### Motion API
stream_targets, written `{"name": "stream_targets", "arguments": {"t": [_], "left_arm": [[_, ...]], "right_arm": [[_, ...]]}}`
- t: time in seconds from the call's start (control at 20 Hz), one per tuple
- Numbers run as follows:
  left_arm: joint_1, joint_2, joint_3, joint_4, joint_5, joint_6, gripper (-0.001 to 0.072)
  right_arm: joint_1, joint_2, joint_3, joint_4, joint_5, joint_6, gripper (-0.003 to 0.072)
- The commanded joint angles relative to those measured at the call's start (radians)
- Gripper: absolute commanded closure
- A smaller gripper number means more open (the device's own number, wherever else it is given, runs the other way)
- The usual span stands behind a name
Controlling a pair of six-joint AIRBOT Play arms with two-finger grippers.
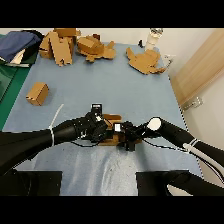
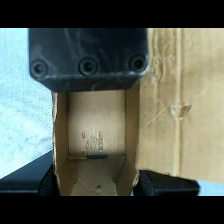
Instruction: Fold the box.
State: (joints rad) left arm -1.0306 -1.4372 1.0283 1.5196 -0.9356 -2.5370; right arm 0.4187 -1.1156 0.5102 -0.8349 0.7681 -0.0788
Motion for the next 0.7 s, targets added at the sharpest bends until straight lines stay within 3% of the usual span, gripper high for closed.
{"name": "stream_targets", "arguments": {"t": [0.0, 0.15, 0.2, 0.25, 0.3, 0.65], "left_arm": [[-0.001, -0.002, 0.001, -0.034, 0.064, 0.013, 0.0699], [-0.001, -0.001, 0.001, -0.084, 0.064, 0.017, 0.0696], [-0.005, -0.001, 0.001, -0.088, 0.064, 0.034, 0.0479], [-0.005, -0.001, 0.001, -0.092, 0.063, 0.036, 0.0187], [-0.005, 0.0, 0.001, -0.104, 0.06, 0.038, 0.0129], [-0.002, 0.043, 0.043, -0.108, 0.054, 0.058, 0.0131]], "right_arm": [[0.001, -0.001, 0.0, 0.001, 0.0, 0.0, 0.0163], [0.001, -0.001, 0.0, 0.001, 0.0, 0.0, 0.0163], [0.001, -0.001, 0.0, 0.001, 0.0, 0.0, 0.0163], [0.001, -0.001, 0.0, 0.001, 0.0, 0.0, 0.0163], [0.001, -0.001, 0.0, 0.001, 0.0, 0.0, 0.0163], [0.001, -0.001, -0.001, 0.001, 0.0, 0.0, 0.0163]]}}
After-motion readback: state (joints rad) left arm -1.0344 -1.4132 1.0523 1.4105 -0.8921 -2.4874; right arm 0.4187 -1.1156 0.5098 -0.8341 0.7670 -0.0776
